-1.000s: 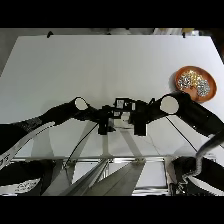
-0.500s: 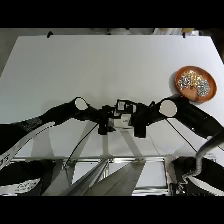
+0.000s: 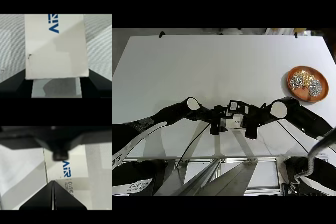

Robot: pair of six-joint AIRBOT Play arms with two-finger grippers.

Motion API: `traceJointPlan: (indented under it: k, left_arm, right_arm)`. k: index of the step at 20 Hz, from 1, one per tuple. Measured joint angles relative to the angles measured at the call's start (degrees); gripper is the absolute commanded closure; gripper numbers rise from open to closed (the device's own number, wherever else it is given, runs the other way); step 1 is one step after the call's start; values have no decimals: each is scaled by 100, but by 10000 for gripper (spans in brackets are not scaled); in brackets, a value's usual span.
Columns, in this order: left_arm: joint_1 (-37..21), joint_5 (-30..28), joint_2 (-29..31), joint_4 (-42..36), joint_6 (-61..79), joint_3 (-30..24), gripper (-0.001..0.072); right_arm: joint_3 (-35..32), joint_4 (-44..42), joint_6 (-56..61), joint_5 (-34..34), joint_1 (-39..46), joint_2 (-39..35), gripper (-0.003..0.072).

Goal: Fold the box and place the chain.

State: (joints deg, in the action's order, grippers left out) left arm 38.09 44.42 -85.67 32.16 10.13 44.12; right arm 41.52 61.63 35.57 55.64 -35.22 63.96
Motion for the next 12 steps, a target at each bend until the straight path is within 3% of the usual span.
traceJointPlan:
  k: [12]
  left_arm:
    - [0, 15, 0, -22, -33, -2, 438]
  right_arm:
    - [-20, -166, 57, 70, 4, 129, 670]
